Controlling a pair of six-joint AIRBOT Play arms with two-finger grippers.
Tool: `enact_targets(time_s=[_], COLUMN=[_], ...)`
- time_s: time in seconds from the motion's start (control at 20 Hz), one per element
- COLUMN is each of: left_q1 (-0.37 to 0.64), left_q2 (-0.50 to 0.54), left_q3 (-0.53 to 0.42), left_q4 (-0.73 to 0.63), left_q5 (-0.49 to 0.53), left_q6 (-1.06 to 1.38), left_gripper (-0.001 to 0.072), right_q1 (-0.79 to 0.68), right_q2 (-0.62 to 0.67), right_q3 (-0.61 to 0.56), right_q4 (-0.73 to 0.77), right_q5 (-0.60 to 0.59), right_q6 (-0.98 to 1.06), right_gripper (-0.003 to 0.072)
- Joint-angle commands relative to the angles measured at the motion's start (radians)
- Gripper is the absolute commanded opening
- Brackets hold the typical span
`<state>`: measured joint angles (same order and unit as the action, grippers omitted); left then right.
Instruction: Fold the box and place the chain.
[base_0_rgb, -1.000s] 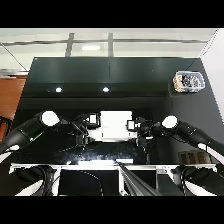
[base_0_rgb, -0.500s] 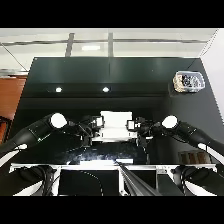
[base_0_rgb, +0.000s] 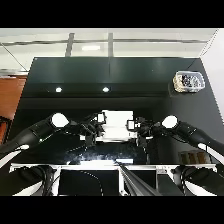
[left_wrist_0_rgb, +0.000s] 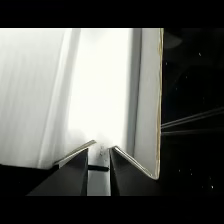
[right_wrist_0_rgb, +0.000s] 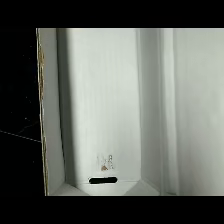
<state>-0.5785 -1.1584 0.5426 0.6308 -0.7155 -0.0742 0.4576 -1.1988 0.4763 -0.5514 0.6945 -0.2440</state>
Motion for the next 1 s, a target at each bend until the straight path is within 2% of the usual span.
enact_targets(time_s=[0.0,0.1,0.2,0.25,0.3,0.35,0.4,0.45,0.5,0.55,0.6,0.7,0.8,0.95], left_q1=[-0.032,-0.039,-0.039,-0.039,-0.039,-0.039,-0.039,-0.039,-0.039,-0.038,-0.033,-0.004,0.058,0.245], left_q2=[-0.02,-0.027,-0.027,-0.027,-0.027,-0.027,-0.027,-0.027,-0.027,-0.026,-0.019,0.028,0.121,0.255], left_q3=[0.0,0.0,0.0,0.0,0.0,0.0,0.0,0.0,0.0,0.001,0.005,0.019,0.02,0.02], left_q4=[-0.04,-0.036,-0.036,-0.037,-0.037,-0.036,-0.036,-0.035,-0.036,-0.033,0.008,0.178,0.411,0.668], left_q5=[0.043,0.042,0.043,0.043,0.042,0.043,0.042,0.042,0.037,0.019,-0.008,-0.06,-0.09,-0.148], left_q6=[0.001,0.0,0.0,0.0,-0.002,-0.003,-0.003,-0.003,-0.003,-0.003,-0.003,-0.141,-0.375,-0.829], left_gripper=[0.0157,0.0156,0.0114,0.0117,0.0278,0.0406,0.035,0.0193,0.0202,0.0153,0.0021,0.0022,0.0022,0.0024], right_q1=[0.001,0.001,0.001,0.001,0.001,0.001,0.001,0.001,0.001,0.001,0.001,0.001,0.001,0.001], right_q2=[-0.001,0.0,-0.001,-0.001,0.0,-0.001,-0.001,-0.001,0.0,-0.001,-0.001,-0.001,0.0,-0.001], right_q3=[0.0,0.0,0.0,0.0,0.0,0.0,0.0,0.0,0.0,0.0,0.0,0.0,0.0,0.0], right_q4=[0.0,0.0,0.0,0.0,0.0,0.0,0.0,0.0,0.0,0.0,0.0,0.0,0.0,0.0], right_q5=[0.0,0.0,0.0,0.0,0.0,0.0,0.0,0.0,0.0,0.0,0.0,0.0,0.0,0.0], right_q6=[0.0,0.0,0.0,0.0,0.0,0.0,0.0,0.0,0.0,0.0,0.0,0.0,0.0,0.0], right_gripper=[0.0191,0.0191,0.0191,0.0192,0.0192,0.0192,0.0192,0.0191,0.0191,0.0191,0.0192,0.0191,0.0191,0.0192])
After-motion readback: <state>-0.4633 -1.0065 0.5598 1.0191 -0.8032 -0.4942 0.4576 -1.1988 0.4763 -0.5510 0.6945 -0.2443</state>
